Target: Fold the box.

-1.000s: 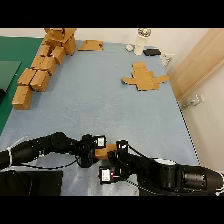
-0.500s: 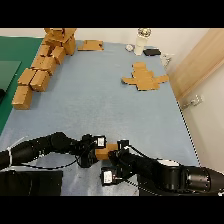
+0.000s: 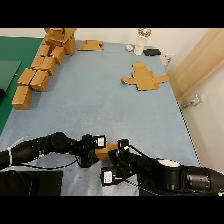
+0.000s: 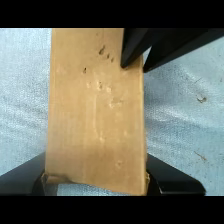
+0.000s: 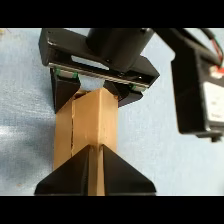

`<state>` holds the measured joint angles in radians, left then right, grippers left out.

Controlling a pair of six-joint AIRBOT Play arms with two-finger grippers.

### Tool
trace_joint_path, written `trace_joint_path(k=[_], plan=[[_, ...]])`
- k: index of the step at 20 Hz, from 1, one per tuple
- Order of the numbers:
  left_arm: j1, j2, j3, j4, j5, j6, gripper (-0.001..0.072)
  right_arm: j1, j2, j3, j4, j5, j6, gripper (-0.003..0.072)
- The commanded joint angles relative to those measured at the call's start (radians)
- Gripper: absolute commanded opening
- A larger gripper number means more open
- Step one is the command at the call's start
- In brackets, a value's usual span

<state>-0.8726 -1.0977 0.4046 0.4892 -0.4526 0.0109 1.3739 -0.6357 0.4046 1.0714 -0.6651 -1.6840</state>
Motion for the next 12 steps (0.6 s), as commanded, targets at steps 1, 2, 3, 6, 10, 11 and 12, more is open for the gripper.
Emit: trace_joint_path(k=[1, 2, 3, 6, 10, 11, 12], plan=[[0.000, 0.000, 0.000, 0.000, 0.000, 0.000, 0.0479, 0.000, -0.004, 0.001, -0.002, -0.008, 0.002, 0.0086], [0.000, 0.000, 0.000, 0.000, 0.000, 0.000, 0.0479, -0.001, -0.008, 0.001, -0.002, -0.009, 0.002, 0.0085], [0.000, 0.000, 0.000, 0.000, 0.000, 0.000, 0.0479, -0.001, -0.013, 0.001, -0.002, -0.009, 0.002, 0.0085], [0.000, 0.000, 0.000, 0.000, 0.000, 0.000, 0.0479, -0.001, -0.023, 0.001, -0.002, -0.008, 0.002, 0.0084], [0.000, 0.000, 0.000, 0.000, 0.000, 0.000, 0.0479, 0.000, -0.030, 0.001, 0.051, -0.006, 0.002, 0.0085], [0.000, 0.000, 0.000, 0.000, 0.000, 0.000, 0.0479, 0.000, -0.033, 0.000, 0.077, -0.006, 0.002, 0.0084], [0.000, 0.000, 0.000, 0.000, 0.000, 0.000, 0.0479, 0.000, -0.039, -0.001, 0.101, -0.008, 0.002, 0.0085]])
